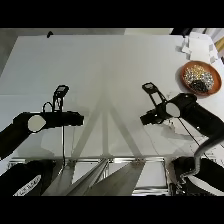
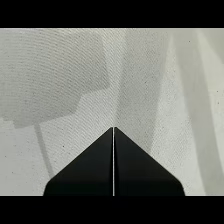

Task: Fold the box and place the chain.

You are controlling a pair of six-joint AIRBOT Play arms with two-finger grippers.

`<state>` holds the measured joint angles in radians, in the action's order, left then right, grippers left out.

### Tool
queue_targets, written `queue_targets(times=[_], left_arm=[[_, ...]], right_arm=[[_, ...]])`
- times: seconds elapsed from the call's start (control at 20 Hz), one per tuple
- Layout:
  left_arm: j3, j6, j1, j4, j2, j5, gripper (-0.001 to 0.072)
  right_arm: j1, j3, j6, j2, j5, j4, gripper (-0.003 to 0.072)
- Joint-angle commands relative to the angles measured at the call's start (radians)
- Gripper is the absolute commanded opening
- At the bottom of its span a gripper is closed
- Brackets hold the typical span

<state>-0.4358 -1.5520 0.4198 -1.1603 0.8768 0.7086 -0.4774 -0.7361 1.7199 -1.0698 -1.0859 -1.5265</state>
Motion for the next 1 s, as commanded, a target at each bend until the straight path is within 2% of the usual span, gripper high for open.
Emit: queue_targets(times=[0.0,0.25,0.3,0.35,0.4,0.65,0.9,0.95], left_arm=[[0.0,0.0,0.0,0.0,-0.001,0.0,0.0011],[0.0,0.0,0.0,0.0,-0.001,0.0,0.0011],[-0.001,0.0,0.0,0.0,-0.001,0.0,0.0011],[0.0,0.0,0.0,0.0,-0.001,0.0,0.0011],[0.0,0.0,0.0,0.0,-0.001,0.0,0.0011],[0.0,0.0,0.0,0.0,-0.001,0.0,0.0011],[0.0,0.0,0.0,0.0,-0.001,0.0,0.0011],[0.0,0.0,0.0,0.0,-0.001,0.0,0.0011]], right_arm=[[0.172,-0.055,-0.028,0.001,-0.089,-0.044,0.0012],[0.464,-0.119,-0.174,0.001,-0.158,-0.14,0.0015],[0.511,-0.122,-0.183,0.001,-0.158,-0.178,0.0136],[0.55,-0.122,-0.184,0.001,-0.161,-0.214,0.0402],[0.587,-0.122,-0.184,0.001,-0.165,-0.254,0.0584],[0.747,-0.122,-0.184,0.001,-0.186,-0.464,0.0583],[0.858,-0.121,-0.22,-0.01,-0.181,-0.466,0.0576],[0.862,-0.121,-0.227,-0.015,-0.181,-0.443,0.0523]])
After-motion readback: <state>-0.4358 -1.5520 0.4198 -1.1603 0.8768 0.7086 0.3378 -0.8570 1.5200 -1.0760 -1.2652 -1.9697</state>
